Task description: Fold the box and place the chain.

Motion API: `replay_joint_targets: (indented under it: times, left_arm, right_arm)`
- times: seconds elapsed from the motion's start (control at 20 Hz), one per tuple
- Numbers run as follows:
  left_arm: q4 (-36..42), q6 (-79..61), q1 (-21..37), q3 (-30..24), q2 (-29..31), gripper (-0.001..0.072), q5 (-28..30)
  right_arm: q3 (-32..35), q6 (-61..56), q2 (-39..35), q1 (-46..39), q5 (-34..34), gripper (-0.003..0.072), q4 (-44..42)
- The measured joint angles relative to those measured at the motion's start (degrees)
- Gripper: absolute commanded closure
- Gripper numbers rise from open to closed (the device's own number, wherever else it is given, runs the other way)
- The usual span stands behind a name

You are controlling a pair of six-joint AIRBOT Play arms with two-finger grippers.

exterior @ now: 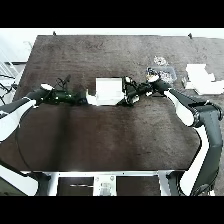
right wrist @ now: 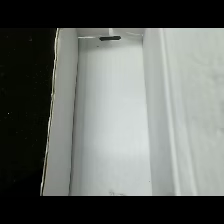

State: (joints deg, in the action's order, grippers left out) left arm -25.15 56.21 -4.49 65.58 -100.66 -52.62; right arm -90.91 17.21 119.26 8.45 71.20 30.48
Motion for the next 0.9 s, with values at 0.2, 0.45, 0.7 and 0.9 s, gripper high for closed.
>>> replay_joint_targets:
  times: [0.2, 0.45, 0.7, 0.9]
  left_arm:
    - [2.05, -0.59, -0.85, 3.5, -0.39, 0.0687, -2.12]
    - [4.85, -1.46, -1.03, 4.9, -0.48, 0.032, -4.17]
    - [6.14, -1.51, -1.03, 5.18, -0.48, 0.0321, -6.25]
    - [6.23, 0.0, -1.57, 5.18, -0.48, 0.035, -7.08]
  right_arm:
    - [0.0, 0.0, 0.0, 0.0, 0.0, 0.0108, 0.0]
    - [0.0, 0.0, 0.0, 0.0, -0.02, 0.0108, 0.0]
    - [0.0, 0.0, 0.0, 0.0, -0.02, 0.0108, 0.0]
    - [0.0, 0.0, 0.0, 0.0, 0.0, 0.0108, -0.02]
